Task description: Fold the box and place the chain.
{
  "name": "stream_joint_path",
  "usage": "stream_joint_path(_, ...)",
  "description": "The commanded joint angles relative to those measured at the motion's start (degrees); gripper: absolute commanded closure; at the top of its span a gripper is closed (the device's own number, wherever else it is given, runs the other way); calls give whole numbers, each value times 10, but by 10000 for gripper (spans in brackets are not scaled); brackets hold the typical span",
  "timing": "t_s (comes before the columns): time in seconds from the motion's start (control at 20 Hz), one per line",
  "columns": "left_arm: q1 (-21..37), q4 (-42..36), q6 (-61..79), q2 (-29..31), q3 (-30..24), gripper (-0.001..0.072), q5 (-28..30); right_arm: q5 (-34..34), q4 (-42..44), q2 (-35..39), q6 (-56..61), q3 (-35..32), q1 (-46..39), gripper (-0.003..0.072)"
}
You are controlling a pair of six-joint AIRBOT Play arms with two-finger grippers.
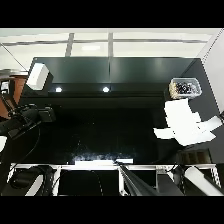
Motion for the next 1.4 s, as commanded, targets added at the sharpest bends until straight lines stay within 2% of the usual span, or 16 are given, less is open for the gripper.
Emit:
stream_joint_path(0.0, 0, -4, 0, -10, 0, 13, -2, 160, 181, -155, -189, 105, -138, -15)
stream_joint_path(0.1, 0, -4, 0, -16, 0, 13, -2, 243, 184, -214, -254, 148, -141, -15)
stream_joint_path(0.2, 0, -5, 0, -23, 0, 13, -2, 265, 220, -245, -301, 163, -129, -14)
stream_joint_path(0.3, 0, -11, 0, -29, 0, 13, -2, 269, 212, -260, -337, 178, -104, -7)
stream_joint_path(0.35, 0, -15, 0, -32, 0, 13, -2, 266, 192, -261, -343, 183, -93, 144)
stream_joint_path(0.4, 0, -17, 0, -35, 0, 13, -2, 262, 172, -261, -344, 189, -83, 228)
stream_joint_path(0.45, 0, -17, 0, -39, 0, 13, -2, 262, 162, -261, -348, 194, -77, 228)
stream_joint_path(0.5, 0, -17, 0, -42, 0, 13, -2, 264, 163, -261, -349, 198, -72, 292)
stream_joint_path(0.55, 0, -17, 0, -46, 0, 13, -2, 267, 162, -261, -349, 202, -68, 417)
stream_joint_path(0.6, 0, -17, 0, -49, 0, 13, -2, 272, 157, -261, -349, 203, -64, 448)
stream_joint_path(0.75, 0, -19, 0, -51, 0, 13, -2, 285, 131, -261, -344, 203, -50, 450)
stream_joint_path(0.8, 0, -19, 0, -51, 0, 13, -2, 289, 131, -261, -344, 203, -45, 531)
stream_joint_path(0.85, 0, -19, 0, -51, 0, 13, -2, 298, 130, -261, -345, 203, -39, 662)
stream_joint_path(1.05, 0, -19, 0, -51, 0, 13, -2, 320, 61, -260, -294, 203, -5, 666)
stream_joint_path(1.2, 0, -21, 0, -51, 0, 13, -2, 348, 152, -249, -291, 198, 16, 666)
stream_joint_path(1.35, 0, -41, 0, -51, 0, 13, -2, 350, 236, -217, -290, 152, 44, 666)
